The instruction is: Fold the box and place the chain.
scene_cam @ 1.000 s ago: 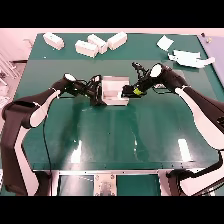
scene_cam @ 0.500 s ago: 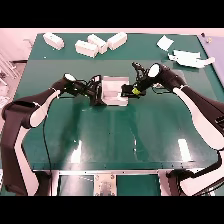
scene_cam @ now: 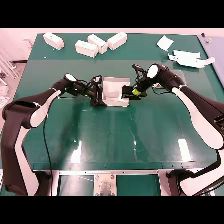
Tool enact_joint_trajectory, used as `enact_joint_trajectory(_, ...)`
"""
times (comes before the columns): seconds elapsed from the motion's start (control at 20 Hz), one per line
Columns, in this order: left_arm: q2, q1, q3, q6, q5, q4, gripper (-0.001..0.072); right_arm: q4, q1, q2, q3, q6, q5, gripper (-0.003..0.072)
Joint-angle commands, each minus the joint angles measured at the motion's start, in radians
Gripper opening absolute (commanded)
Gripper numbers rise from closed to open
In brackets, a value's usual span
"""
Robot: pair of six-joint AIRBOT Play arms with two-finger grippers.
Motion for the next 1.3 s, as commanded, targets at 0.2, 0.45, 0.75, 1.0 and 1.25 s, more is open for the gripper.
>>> enact_joint_trajectory(0.2,0.000,0.001,0.001,0.000,0.004,0.000,0.0410,-0.031,-0.001,0.000,0.127,0.010,0.075,0.0499)
enact_joint_trajectory(0.45,0.000,0.001,0.001,0.000,0.003,0.000,0.0410,-0.078,-0.001,-0.002,0.134,0.011,0.142,0.0500)
enact_joint_trajectory(0.75,0.000,0.001,0.001,0.000,0.003,0.000,0.0410,-0.082,-0.001,-0.028,0.135,0.015,0.145,0.0530)
enact_joint_trajectory(1.0,0.000,0.001,0.001,0.000,0.003,0.000,0.0410,-0.085,0.006,-0.040,0.135,0.030,0.137,0.0531)
enact_joint_trajectory(1.25,0.000,0.001,0.001,0.000,0.002,0.000,0.0410,-0.085,0.023,-0.052,0.135,0.056,0.122,0.0530)
